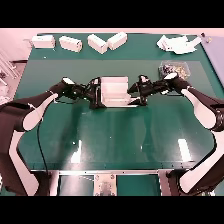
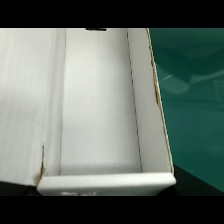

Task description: Fold the box and place the chain.

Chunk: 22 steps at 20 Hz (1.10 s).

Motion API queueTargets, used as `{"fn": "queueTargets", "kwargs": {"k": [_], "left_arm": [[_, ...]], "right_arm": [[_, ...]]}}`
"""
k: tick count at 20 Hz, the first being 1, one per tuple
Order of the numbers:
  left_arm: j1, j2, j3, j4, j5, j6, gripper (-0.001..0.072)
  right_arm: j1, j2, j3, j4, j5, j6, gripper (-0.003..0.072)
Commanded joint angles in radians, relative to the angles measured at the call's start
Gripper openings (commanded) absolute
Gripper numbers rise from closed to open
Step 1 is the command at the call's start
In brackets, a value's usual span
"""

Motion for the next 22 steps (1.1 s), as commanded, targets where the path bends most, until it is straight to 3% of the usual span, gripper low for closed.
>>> {"fn": "queueTargets", "kwargs": {"k": [1,6,7,8,9,12,18,22], "left_arm": [[0.0,0.0,0.0,-0.002,0.002,0.001,0.0585],[0.0,0.0,0.0,-0.002,0.002,0.001,0.0585],[0.0,0.0,0.0,-0.002,0.002,0.001,0.0585],[0.0,0.0,0.0,-0.002,0.002,0.001,0.0585],[0.0,0.0,0.0,-0.002,0.002,0.001,0.0585],[0.0,0.0,0.0,-0.002,0.003,0.001,0.0585],[0.0,0.0,0.0,-0.002,0.002,0.001,0.0585],[0.0,0.0,0.0,-0.002,0.002,0.001,0.0585]], "right_arm": [[-0.063,0.033,0.001,-0.025,0.029,0.0,0.072],[-0.113,0.116,0.001,0.003,0.092,0.0,0.0693],[-0.113,0.125,0.001,0.046,0.143,0.002,0.0507],[-0.112,0.128,0.001,0.117,0.206,0.024,0.0205],[-0.11,0.128,0.001,0.216,0.252,0.103,0.0017],[-0.08,0.127,0.001,0.345,0.238,0.227,0.0012],[0.056,0.112,0.002,0.24,-0.043,0.265,0.0011],[0.08,0.08,0.034,0.175,-0.074,0.265,0.0009]]}}
